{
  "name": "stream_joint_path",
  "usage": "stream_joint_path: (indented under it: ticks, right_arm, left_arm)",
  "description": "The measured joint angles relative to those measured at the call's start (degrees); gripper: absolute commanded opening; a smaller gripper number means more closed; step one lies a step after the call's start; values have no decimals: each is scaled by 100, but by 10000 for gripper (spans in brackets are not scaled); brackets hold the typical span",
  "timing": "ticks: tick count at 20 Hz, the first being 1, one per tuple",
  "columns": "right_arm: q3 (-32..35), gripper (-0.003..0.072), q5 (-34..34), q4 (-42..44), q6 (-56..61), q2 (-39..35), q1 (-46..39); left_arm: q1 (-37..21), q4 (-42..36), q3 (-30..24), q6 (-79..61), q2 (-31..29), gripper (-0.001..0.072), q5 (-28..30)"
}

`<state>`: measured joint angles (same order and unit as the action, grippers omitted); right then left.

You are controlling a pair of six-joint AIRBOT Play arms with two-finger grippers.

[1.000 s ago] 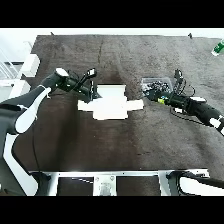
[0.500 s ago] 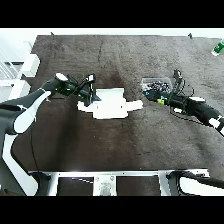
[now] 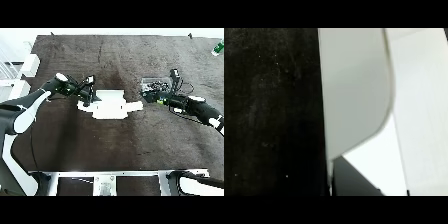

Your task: Fold the box and place the chain.

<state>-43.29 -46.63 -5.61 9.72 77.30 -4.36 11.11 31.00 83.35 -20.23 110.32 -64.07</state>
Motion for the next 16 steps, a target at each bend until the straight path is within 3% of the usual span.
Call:
stream_joint_path:
  ticks: [3, 6, 16]
  right_arm:
    - [-151, 519, -680, -66, -855, 0, 144]
    - [-308, 518, -992, -796, -1397, 0, 577]
    - [-415, 546, -363, -3628, -1377, 0, 1978]
  left_arm:
    - [0, 7, -2, -13, 0, 25, 2]
    - [0, 9, 0, -17, 0, 26, 2]
    - [0, 11, -2, -17, 0, 25, 2]
